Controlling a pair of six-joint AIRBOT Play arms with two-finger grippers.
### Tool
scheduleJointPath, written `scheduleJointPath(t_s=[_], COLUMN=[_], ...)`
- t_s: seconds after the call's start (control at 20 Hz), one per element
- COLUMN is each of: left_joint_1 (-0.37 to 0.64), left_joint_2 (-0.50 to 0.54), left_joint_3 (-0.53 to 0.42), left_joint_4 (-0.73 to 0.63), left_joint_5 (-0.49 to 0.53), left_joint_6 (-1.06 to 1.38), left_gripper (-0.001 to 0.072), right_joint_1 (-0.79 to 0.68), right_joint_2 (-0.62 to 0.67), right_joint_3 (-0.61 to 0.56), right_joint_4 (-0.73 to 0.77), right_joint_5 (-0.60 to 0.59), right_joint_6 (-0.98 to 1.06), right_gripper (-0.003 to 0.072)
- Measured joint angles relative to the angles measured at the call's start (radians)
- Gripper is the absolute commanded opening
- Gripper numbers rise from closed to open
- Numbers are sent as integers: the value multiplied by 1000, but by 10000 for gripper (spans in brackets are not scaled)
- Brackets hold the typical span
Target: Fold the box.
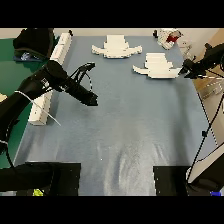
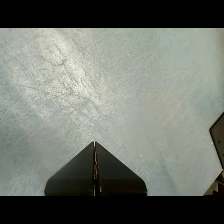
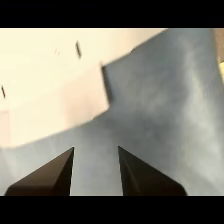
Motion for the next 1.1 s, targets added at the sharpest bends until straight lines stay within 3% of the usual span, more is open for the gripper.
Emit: scheduleJointPath(t_s=[0.25,0.3,0.35,0.45,0.5,0.6,0.95,1.1], left_joint_1=[0,0,0,0,0,0,0,0], left_joint_2=[0,0,0,0,0,0,0,0], left_joint_3=[0,0,0,0,0,0,0,0], left_joint_4=[0,0,0,0,0,0,0,0], left_joint_5=[0,0,0,0,0,0,0,0], left_joint_6=[0,0,0,0,0,0,0,0], left_gripper=[12,12,12,12,12,12,12,12], right_joint_1=[-29,-29,-29,-25,-25,-25,-23,-14], right_joint_2=[-134,-148,-158,-169,-174,-178,-141,-68], right_joint_3=[93,99,103,109,110,112,105,17], right_joint_4=[143,159,173,200,209,227,266,269], right_joint_5=[32,36,43,61,64,69,-23,-79], right_joint_6=[-10,-15,-23,-39,-46,-54,-108,-135], right_gripper=[401,338,333,253,144,5,-2,-3])
